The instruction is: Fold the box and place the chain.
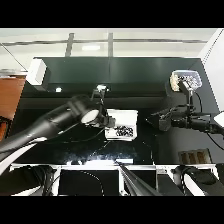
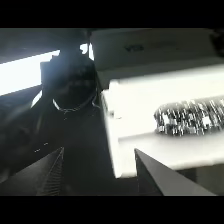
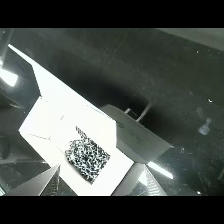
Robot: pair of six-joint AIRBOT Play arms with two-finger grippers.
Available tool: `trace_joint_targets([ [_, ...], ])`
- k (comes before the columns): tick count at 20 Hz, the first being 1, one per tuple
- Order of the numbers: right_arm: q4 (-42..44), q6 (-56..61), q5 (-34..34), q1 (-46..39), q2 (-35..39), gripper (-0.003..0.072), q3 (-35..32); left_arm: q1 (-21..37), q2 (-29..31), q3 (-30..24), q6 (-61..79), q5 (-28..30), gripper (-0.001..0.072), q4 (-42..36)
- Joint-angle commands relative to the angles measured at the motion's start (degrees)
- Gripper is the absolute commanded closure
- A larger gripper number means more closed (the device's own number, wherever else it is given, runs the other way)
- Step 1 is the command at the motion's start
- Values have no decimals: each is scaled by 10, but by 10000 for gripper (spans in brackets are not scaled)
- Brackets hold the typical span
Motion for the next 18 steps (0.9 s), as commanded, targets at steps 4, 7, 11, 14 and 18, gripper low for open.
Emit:
trace_joint_targets([
  [4,-6,0,-1,0,0,84,0,144,186,-146,323,74,187,-160],
  [7,-17,9,0,0,0,84,0,267,259,-294,749,108,187,-519],
  [11,-17,14,-2,0,0,84,0,333,244,-403,1112,161,-4,-626],
  [14,-17,13,-2,0,0,84,0,317,207,-409,1341,224,-2,-631],
  [18,-17,14,-2,0,0,84,0,281,128,-376,1429,224,-2,-615],
])
